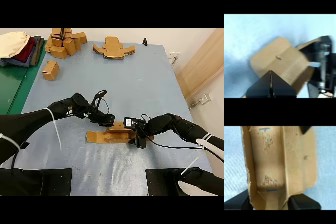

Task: Fold the box.

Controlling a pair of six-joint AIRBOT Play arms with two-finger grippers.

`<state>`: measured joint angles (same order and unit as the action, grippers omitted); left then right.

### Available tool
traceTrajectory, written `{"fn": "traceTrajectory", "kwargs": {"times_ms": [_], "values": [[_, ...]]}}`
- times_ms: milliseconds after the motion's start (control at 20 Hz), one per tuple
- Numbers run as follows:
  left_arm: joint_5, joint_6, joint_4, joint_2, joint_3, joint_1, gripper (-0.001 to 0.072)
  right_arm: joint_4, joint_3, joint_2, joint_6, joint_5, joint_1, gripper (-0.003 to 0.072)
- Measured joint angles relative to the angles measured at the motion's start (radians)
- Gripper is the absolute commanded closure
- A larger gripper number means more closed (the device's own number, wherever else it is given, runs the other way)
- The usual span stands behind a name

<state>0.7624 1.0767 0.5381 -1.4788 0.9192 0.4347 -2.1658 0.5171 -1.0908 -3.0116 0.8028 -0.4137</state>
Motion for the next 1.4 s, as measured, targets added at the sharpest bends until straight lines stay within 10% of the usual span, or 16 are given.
{"fn": "traceTrajectory", "kwargs": {"times_ms": [600,900,1150,1200,1250,1300,1400], "values": [[0.208,-0.114,0.053,-0.019,0.105,-0.146,0.0698,0.000,0.000,0.000,0.000,0.000,0.000,0.0182],[0.376,-0.351,0.044,0.215,-0.024,-0.258,0.0698,0.001,0.000,0.000,0.001,0.000,0.000,0.0182],[0.236,-0.582,0.037,0.461,-0.237,-0.126,0.0693,0.001,0.000,0.000,0.001,0.000,0.000,0.0182],[0.202,-0.634,0.035,0.489,-0.270,-0.099,0.0577,0.001,0.000,0.000,0.001,0.000,0.000,0.0182],[0.166,-0.694,0.035,0.509,-0.304,-0.076,0.0166,0.001,0.000,0.000,0.001,0.000,0.000,0.0182],[0.127,-0.746,0.032,0.518,-0.330,-0.063,0.0011,0.001,0.000,0.000,0.001,0.000,0.000,0.0182],[0.063,-0.837,0.031,0.514,-0.374,-0.044,0.0010,0.002,0.000,0.000,0.001,0.000,0.001,0.0182]]}}
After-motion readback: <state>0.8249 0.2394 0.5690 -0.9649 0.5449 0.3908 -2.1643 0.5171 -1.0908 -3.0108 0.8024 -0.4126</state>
